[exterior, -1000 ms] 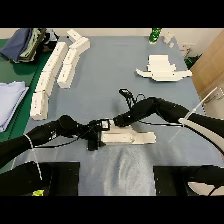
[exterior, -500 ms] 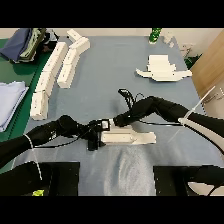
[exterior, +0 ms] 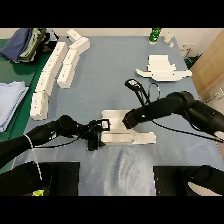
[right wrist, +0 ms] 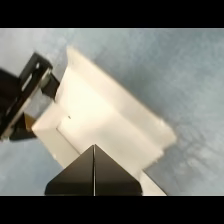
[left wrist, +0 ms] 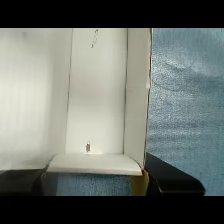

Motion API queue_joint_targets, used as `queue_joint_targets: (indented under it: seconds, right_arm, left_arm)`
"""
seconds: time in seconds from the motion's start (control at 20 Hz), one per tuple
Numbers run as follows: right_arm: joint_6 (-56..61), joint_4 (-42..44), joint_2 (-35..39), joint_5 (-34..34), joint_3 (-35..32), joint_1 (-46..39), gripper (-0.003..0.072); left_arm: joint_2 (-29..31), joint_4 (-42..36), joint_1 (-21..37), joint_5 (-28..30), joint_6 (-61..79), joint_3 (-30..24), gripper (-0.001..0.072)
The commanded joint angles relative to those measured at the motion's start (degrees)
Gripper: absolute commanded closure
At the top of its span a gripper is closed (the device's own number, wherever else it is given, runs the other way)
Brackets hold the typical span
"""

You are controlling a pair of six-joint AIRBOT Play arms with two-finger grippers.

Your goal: Fold the box.

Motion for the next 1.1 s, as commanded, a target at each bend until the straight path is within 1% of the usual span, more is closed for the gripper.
queue_joint_targets:
  seconds: [0.0,0.05,0.1,0.15,0.2,0.25,0.35,0.45,0.55,0.7,0.75,0.8,0.95,1.0,1.05]
  right_arm:
    - [-10.6,-4.3,11.0,-7.8,-7.5,0.1,0.0683]
    - [-15.1,-5.2,13.9,-9.4,-10.3,0.1,0.0668]
    - [-18.5,-7.7,16.3,-9.4,-13.2,0.1,0.0430]
    - [-23.0,-10.3,17.6,-8.6,-15.6,0.1,0.0092]
    - [-26.9,-12.4,17.8,-7.5,-17.2,0.1,0.0010]
    - [-29.4,-14.1,17.6,-5.8,-18.3,0.1,0.0012]
    - [-30.8,-16.8,15.8,-1.5,-18.8,0.1,0.0012]
    - [-32.5,-16.6,13.6,2.1,-18.8,0.1,0.0013]
    - [-36.0,-14.8,11.2,4.6,-18.8,0.2,0.0014]
    - [-44.4,-11.6,7.6,7.0,-18.8,0.2,0.0014]
    - [-46.8,-9.7,7.1,7.9,-18.8,0.2,0.0014]
    - [-49.2,-8.1,7.0,8.7,-18.8,0.2,0.0031]
    - [-52.8,-5.9,6.9,10.6,-18.8,0.2,0.0038]
    - [-53.6,-4.9,6.8,10.7,-18.8,0.2,0.0082]
    - [-54.0,-3.7,6.8,10.4,-18.8,0.2,0.0254]
  left_arm:
    - [0.0,0.0,0.0,0.0,-0.1,0.0,0.0262]
    - [0.0,0.0,0.0,0.0,-0.1,0.0,0.0262]
    - [0.0,0.0,0.0,0.0,-0.1,0.0,0.0262]
    - [0.0,0.0,0.0,0.0,-0.1,0.0,0.0262]
    - [0.0,0.0,0.0,0.0,-0.1,0.0,0.0262]
    - [0.0,0.0,0.0,0.0,-0.1,0.0,0.0262]
    - [0.0,0.0,0.0,0.0,-0.1,0.0,0.0261]
    - [0.0,0.0,0.0,0.0,-0.1,0.0,0.0262]
    - [0.0,0.0,0.0,0.0,-0.1,0.0,0.0261]
    - [0.0,0.0,0.0,0.0,-0.1,0.0,0.0262]
    - [0.0,0.0,0.0,0.0,-0.1,0.0,0.0262]
    - [0.0,0.0,0.0,0.0,-0.1,0.0,0.0262]
    - [0.0,0.0,0.0,0.0,-0.1,0.0,0.0262]
    - [0.0,0.0,0.0,0.0,-0.1,0.0,0.0262]
    - [0.0,0.0,0.0,0.0,-0.1,0.0,0.0262]
